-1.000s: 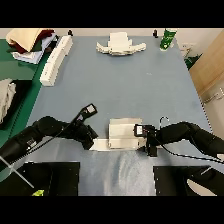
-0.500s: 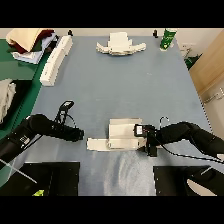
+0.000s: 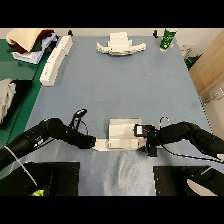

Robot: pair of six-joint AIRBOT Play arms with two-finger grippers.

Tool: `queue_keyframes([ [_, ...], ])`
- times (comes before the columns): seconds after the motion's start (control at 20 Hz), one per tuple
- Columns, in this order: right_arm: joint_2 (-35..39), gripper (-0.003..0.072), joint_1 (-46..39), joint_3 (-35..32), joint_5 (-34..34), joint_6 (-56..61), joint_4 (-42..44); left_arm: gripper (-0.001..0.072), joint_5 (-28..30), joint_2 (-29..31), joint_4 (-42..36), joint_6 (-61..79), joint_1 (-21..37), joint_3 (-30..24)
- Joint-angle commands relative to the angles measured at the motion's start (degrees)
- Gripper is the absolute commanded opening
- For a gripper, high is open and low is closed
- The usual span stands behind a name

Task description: Fold the box.

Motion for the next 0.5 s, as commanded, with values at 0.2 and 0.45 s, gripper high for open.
queue_keyframes([
  [0.2, 0.0, 0.0513, 0.0, 0.0, 0.0, 0.0, 0.0, 0.0013, 4.4, -0.5, -5.2, -1.1, -5.3, 0.1],
  [0.45, 0.0, 0.0514, 0.0, 0.0, 0.0, 0.0, 0.0, 0.0014, 4.4, 2.1, -5.2, -0.3, -5.3, 2.8],
])
